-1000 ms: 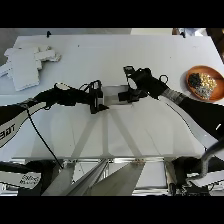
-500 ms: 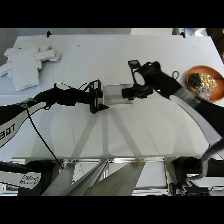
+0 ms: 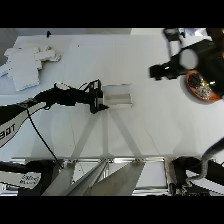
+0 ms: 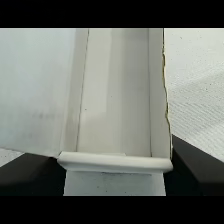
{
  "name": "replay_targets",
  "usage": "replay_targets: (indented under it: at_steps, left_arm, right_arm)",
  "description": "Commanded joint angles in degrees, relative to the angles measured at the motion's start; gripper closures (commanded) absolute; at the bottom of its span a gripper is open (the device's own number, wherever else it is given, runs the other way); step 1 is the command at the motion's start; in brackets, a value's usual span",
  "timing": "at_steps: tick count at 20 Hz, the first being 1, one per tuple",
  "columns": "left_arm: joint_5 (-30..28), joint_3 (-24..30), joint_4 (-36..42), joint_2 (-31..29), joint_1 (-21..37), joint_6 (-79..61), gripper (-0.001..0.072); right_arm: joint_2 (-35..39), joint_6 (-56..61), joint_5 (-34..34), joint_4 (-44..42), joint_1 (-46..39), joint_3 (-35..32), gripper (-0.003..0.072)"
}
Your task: Fold the box and place the chain.
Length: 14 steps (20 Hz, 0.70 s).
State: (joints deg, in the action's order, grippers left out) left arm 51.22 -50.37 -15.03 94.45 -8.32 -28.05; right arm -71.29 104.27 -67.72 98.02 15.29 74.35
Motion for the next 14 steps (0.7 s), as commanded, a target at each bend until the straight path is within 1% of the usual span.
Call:
replay_targets:
  at_steps: [1,2,3,4,5,6,7,9,10,11,14]
  left_arm:
    - [0.0,0.0,0.0,0.0,0.0,0.0,0.0186]
    - [0.0,0.0,0.0,0.0,0.0,0.0,0.0186]
    - [0.0,0.0,0.0,0.0,0.0,0.0,0.0186]
    - [0.0,0.0,0.0,0.0,0.0,0.0,0.0186]
    - [0.0,0.0,0.0,0.0,0.0,0.0,0.0186]
    - [0.0,0.0,0.0,0.0,0.0,0.0,0.0186]
    - [0.0,0.0,0.0,0.0,0.0,0.0,0.0186]
    - [0.0,0.0,0.0,0.0,0.0,0.0,0.0186]
    - [0.0,0.0,0.0,0.0,0.0,0.0,0.0186]
    - [0.0,0.0,0.0,0.0,0.0,0.0,0.0186]
    - [0.0,0.0,0.0,0.0,0.0,0.0,0.0186]
  right_arm:
    - [1.8,-8.7,-0.8,0.6,-13.1,0.0,0.0326]
    - [1.8,-11.0,0.2,0.5,-17.2,0.0,0.0313]
    - [1.8,-13.0,1.5,0.5,-21.2,0.0,0.023]
    - [1.4,-14.3,2.9,0.3,-25.4,0.0,0.0201]
    - [0.5,-16.0,3.5,-0.7,-29.4,0.0,0.02]
    - [-0.9,-17.2,3.7,-2.6,-32.8,0.0,0.0157]
    - [-2.8,-18.0,3.8,-5.3,-35.7,0.0,0.0131]
    - [-7.2,-19.6,4.4,-6.5,-38.7,0.0,0.013]
    - [-9.4,-20.0,4.6,-5.9,-39.2,0.0,0.0125]
    - [-11.8,-20.0,5.3,-4.8,-39.6,0.0,0.0094]
    - [-18.0,-19.9,8.4,-2.4,-39.5,0.0,0.009]
